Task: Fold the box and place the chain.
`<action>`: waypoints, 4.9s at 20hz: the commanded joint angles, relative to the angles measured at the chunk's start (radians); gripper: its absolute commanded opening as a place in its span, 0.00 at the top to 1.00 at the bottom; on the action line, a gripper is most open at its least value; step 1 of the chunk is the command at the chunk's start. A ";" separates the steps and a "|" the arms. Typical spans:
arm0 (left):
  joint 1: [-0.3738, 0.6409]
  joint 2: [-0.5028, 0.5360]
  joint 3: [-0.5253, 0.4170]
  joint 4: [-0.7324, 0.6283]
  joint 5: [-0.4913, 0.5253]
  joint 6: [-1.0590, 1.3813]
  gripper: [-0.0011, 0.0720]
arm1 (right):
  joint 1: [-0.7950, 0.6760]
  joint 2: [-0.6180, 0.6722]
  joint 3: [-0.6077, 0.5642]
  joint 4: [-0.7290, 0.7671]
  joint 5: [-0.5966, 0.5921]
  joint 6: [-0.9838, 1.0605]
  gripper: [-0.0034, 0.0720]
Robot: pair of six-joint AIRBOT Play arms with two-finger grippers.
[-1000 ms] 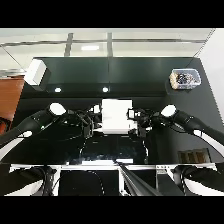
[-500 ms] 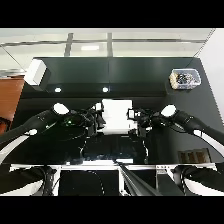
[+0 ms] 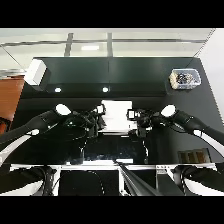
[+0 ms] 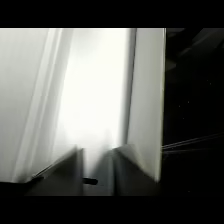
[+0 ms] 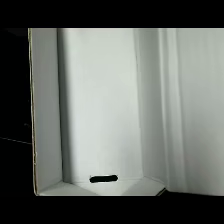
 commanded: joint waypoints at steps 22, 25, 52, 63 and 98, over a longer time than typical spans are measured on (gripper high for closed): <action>0.591 0.139 -0.105 0.208 -0.344 -1.383 0.95 | 0.002 -0.001 0.000 -0.003 -0.003 0.003 0.41; 0.511 0.021 -0.101 0.171 -0.314 -1.336 0.95 | 0.002 -0.001 0.000 -0.003 -0.003 0.003 0.41; 0.188 -0.066 0.186 0.089 -0.413 -1.272 0.41 | 0.002 -0.001 0.000 -0.003 -0.003 0.003 0.41; 0.009 -0.062 0.296 0.369 -0.281 -1.674 0.41 | 0.002 -0.001 0.000 -0.003 -0.003 0.003 0.41; -0.338 -0.158 0.474 1.052 -0.330 -2.518 0.41 | 0.002 -0.001 0.000 -0.003 -0.003 0.003 0.41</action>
